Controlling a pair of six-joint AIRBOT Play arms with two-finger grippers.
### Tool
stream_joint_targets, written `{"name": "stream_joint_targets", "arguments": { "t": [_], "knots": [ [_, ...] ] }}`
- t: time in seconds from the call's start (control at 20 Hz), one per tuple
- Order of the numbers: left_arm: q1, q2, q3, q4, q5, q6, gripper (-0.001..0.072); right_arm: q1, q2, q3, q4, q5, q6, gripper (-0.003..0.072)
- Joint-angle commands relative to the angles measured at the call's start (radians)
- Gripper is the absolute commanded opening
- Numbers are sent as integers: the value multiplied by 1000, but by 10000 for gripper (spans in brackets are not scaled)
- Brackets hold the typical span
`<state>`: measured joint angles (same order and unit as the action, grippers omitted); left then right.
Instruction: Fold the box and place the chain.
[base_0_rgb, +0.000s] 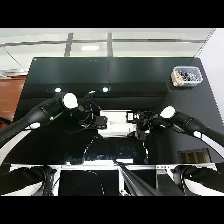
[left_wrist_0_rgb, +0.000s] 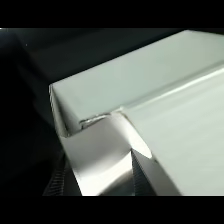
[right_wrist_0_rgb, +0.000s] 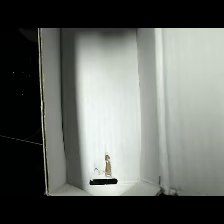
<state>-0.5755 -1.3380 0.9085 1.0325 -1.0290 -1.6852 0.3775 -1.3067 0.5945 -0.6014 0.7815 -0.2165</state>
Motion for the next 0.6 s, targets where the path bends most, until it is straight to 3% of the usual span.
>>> {"name": "stream_joint_targets", "arguments": {
  "t": [0.0,0.3,0.55],
  "knots": [
    [-20,0,1,13,49,-74,466,1,0,0,0,1,0,126],
    [-80,0,2,167,43,-263,465,1,0,0,0,1,0,126],
    [-149,0,42,197,24,-296,465,1,0,0,0,1,0,126]
  ]
}}
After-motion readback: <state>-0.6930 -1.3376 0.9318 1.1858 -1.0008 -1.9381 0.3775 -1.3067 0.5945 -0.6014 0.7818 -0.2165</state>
